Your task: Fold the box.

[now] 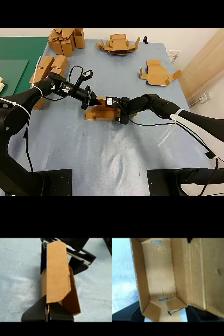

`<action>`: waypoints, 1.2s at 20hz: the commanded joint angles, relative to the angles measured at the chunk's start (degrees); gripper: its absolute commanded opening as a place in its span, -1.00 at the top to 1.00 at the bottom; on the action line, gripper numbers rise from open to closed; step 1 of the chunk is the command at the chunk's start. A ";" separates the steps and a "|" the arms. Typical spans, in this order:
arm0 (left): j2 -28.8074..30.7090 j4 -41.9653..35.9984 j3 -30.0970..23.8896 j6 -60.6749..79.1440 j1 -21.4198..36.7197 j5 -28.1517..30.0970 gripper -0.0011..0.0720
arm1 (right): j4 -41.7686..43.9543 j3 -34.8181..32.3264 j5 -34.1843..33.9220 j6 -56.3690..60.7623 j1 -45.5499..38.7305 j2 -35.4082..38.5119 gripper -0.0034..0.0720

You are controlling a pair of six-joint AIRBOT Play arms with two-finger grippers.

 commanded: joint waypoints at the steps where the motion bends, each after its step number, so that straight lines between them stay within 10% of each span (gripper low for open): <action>1: 0.00 -0.07 0.00 0.11 -0.04 0.92 0.92 | 3.72 0.92 -2.21 -0.70 -0.83 -0.87 -0.93; 6: 0.00 -0.07 0.00 0.09 -0.04 0.90 0.92 | 14.88 0.92 -8.39 -8.72 -4.50 -1.97 -0.93; 24: 0.00 -0.09 0.00 -0.09 -0.04 0.26 0.92 | 14.75 0.96 -8.11 -5.70 -5.42 -2.23 -0.92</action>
